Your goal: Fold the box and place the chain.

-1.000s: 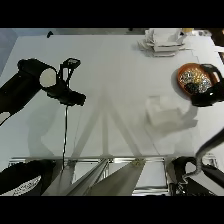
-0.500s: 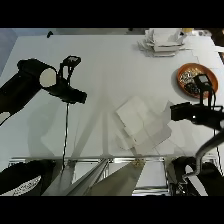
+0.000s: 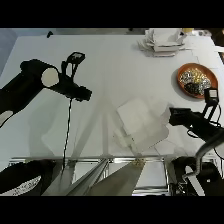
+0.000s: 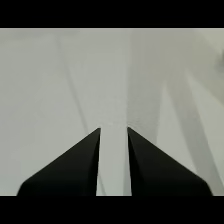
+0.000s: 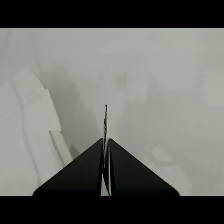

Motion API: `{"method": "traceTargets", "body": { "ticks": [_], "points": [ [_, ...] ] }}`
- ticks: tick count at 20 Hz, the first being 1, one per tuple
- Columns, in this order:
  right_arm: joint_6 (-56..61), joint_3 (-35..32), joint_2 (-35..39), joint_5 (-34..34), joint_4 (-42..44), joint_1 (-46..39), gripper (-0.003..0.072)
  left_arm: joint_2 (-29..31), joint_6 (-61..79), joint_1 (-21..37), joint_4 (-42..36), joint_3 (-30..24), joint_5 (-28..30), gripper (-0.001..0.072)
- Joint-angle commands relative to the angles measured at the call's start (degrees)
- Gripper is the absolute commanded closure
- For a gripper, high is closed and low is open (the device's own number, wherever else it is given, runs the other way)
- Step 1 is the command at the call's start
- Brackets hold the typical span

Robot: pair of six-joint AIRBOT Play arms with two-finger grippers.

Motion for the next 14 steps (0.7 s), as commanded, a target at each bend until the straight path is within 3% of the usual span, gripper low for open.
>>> {"method": "traceTargets", "body": {
  "ticks": [1, 3, 6, 7, 9, 12, 14],
  "points": [
    [0.63, 1.36, -2.89, 11.8, -3.93, 0.07, 0.0507, -1.88, 5.11, -0.02, -3.78, -0.04, 0.66, 0.0385],
    [0.52, 3.93, -6.34, 12.7, -4.09, 0.04, 0.0505, -3.3, 5.16, -0.02, -4.66, -0.04, 0.44, 0.0298],
    [-0.44, 13.16, -15.52, 17.62, -8.39, 0.02, 0.0385, -5.33, 7.72, -0.02, -5.07, -0.04, -0.24, 0.0298],
    [-0.5, 17.75, -20.0, 21.11, -11.67, 0.0, 0.0342, -5.73, 8.26, 0.0, -5.05, -0.07, -0.31, 0.0297],
    [-2.32, 29.14, -30.62, 29.0, -16.44, 0.0, 0.0341, -6.14, 8.98, 0.0, -5.07, -0.13, -0.55, 0.0297],
    [-5.09, 46.58, -48.63, 40.72, -16.59, 0.0, 0.034, -6.14, 9.86, 0.0, -5.29, -0.13, -1.55, 0.0297],
    [-5.31, 53.68, -59.69, 47.45, -16.81, 0.0, 0.0341, -6.14, 10.08, 0.0, -5.27, -0.13, -2.86, 0.0298]
  ]
}}
